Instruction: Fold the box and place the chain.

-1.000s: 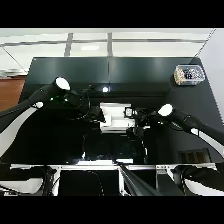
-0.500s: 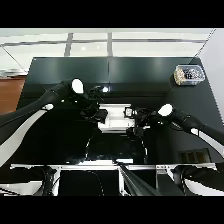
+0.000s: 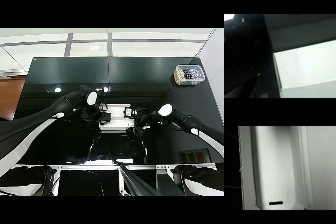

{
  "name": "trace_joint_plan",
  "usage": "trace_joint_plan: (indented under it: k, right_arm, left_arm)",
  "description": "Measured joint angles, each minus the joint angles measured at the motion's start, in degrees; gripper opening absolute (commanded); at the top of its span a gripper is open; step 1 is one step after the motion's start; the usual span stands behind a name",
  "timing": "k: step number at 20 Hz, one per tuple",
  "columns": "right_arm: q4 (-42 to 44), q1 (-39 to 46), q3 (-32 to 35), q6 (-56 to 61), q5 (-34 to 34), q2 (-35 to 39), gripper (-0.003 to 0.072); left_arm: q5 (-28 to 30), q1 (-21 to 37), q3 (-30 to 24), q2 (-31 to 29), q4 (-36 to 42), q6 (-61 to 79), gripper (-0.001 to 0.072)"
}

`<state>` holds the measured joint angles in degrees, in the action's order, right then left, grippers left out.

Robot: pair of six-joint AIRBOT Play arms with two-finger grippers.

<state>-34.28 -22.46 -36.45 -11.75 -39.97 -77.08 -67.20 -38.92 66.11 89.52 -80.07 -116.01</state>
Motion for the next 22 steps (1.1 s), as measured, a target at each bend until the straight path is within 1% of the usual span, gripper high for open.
trace_joint_plan:
  k: [5,9,10,12,14,18,19,20,21,22]
  right_arm:
    - [0.0,0.0,0.0,0.0,0.0,0.0,0.0136]
    - [0.0,0.0,0.0,0.0,0.0,0.0,0.0136]
    - [0.0,0.0,0.0,0.0,0.0,0.0,0.0136]
    - [0.0,0.0,0.0,0.0,0.0,0.0,0.0136]
    - [0.0,0.0,0.0,0.0,-0.1,0.0,0.0136]
    - [-0.1,0.0,0.0,0.0,-0.1,0.0,0.0136]
    - [-0.1,0.0,0.0,0.0,-0.1,0.0,0.0136]
    - [0.0,0.0,0.0,0.0,-0.1,0.0,0.0136]
    - [-0.1,0.0,0.0,0.0,-0.1,0.0,0.0136]
    - [-0.1,0.0,0.0,0.0,-0.1,0.0,0.0136]
  left_arm:
    - [1.5,-3.2,0.0,0.0,-2.4,-10.3,0.0398]
    - [2.1,-4.0,0.0,0.0,-2.8,-13.4,0.0386]
    - [2.3,-4.0,0.0,0.0,-2.9,-13.7,0.0336]
    - [2.6,-4.1,0.0,0.0,-3.1,-14.3,0.0206]
    - [2.2,-4.0,0.0,0.0,-3.5,-14.6,0.0022]
    - [2.3,-4.0,0.0,0.0,-3.7,-14.7,0.0026]
    - [2.3,-4.0,0.0,0.0,-3.7,-14.8,0.0065]
    - [2.4,-4.0,0.0,0.0,-3.6,-14.9,0.0283]
    - [3.6,-4.0,0.0,0.0,-3.4,-15.1,0.0446]
    - [3.5,-4.0,0.0,0.0,-3.4,-15.1,0.0465]
